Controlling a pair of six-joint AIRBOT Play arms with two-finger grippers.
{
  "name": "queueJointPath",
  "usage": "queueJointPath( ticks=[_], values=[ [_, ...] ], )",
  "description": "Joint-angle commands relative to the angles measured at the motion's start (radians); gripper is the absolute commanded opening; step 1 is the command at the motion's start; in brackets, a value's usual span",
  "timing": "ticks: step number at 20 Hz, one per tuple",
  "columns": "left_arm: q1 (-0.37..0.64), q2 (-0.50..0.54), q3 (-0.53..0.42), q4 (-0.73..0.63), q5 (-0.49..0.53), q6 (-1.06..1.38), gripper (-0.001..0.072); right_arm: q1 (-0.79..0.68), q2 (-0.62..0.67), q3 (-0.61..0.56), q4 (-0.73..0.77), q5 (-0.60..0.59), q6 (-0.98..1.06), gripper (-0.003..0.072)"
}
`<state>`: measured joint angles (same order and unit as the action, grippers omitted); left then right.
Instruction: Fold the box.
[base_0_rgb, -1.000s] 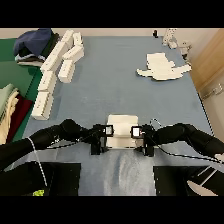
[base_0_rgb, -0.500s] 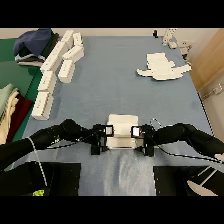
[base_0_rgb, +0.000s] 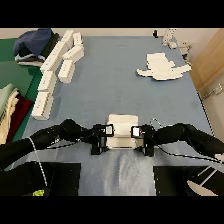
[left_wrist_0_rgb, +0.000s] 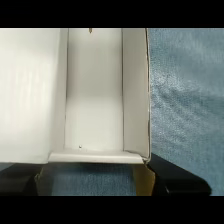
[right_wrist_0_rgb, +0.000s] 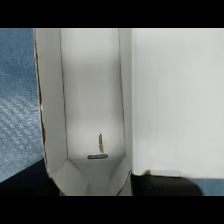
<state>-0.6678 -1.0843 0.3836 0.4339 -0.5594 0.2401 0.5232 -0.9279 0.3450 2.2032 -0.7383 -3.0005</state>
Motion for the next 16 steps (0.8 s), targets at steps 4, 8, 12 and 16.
queueJointPath(
  ticks=[4,8,12,16],
  values=[
    [0.0,0.001,0.001,-0.037,-0.008,0.011,0.0698,0.0,0.0,0.0,0.0,0.0,0.0,0.0523],
    [0.0,0.001,0.001,-0.034,-0.009,0.015,0.0697,0.0,0.0,0.0,0.0,0.0,-0.001,0.0523],
    [0.0,0.001,0.001,-0.03,-0.014,0.018,0.051,0.0,0.0,0.0,0.0,0.0,0.0,0.0523],
    [0.0,0.001,0.001,-0.03,-0.018,0.021,0.051,0.0,0.0,0.0,0.0,0.0,-0.001,0.0523]
  ],
)
